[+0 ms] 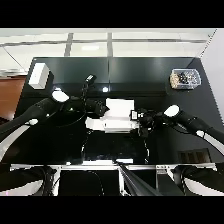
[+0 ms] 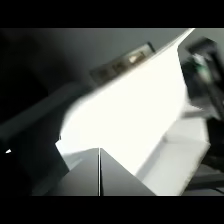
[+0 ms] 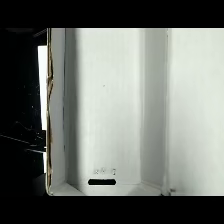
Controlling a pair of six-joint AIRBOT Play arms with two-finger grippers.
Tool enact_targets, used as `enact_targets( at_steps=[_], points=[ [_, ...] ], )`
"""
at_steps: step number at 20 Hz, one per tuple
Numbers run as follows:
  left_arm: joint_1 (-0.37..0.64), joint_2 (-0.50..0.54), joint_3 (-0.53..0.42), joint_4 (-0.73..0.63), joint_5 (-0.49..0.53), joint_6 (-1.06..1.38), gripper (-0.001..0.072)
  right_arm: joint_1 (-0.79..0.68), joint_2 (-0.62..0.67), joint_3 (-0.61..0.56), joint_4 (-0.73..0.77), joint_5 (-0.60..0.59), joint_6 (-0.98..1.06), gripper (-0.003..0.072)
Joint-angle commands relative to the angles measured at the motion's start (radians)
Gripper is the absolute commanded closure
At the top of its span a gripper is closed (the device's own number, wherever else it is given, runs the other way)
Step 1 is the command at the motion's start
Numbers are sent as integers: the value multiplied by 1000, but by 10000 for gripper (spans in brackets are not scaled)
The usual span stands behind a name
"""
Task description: Fold the box and place the chain.
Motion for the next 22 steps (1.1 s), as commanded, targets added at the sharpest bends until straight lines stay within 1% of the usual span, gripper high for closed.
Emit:
enact_targets(
  at_steps=[1,3,5,6,8,10,11,12,13,14,15,16,17,18,19,20,22],
  points=[
    [-2,-56,-2,86,13,-91,687,1,-1,-1,0,0,0,279],
    [-5,-61,-1,216,3,-216,687,1,-1,-1,0,0,0,279],
    [-2,-42,1,247,-10,-235,688,1,-1,-1,0,0,0,279],
    [3,-11,3,251,3,-235,688,1,-1,-1,0,0,0,279],
    [32,82,6,256,23,-235,687,1,-1,-1,0,0,0,279],
    [70,192,-5,257,-30,-230,687,1,-1,-1,0,0,0,279],
    [81,241,-37,257,-42,-196,687,1,-1,-1,0,0,0,279],
    [97,286,-110,245,8,-186,683,1,-1,-1,0,0,0,279],
    [118,315,-188,194,75,-157,683,1,-1,-1,0,0,0,279],
    [142,327,-247,117,74,-47,683,1,-1,-1,0,0,0,279],
    [162,324,-283,46,8,116,683,1,-1,-1,0,0,0,279],
    [167,317,-295,29,-75,266,682,1,-1,-1,0,0,0,279],
    [163,311,-294,47,-134,373,682,1,-1,-1,0,0,0,279],
    [153,310,-295,72,-150,455,622,1,-1,-1,0,0,0,279],
    [134,310,-295,104,-142,548,315,1,-1,-1,0,0,0,279],
    [108,309,-295,136,-111,666,4,1,-1,-1,0,0,0,279],
    [45,305,-290,230,-21,783,-3,1,-1,-1,0,0,0,279]
  ],
)
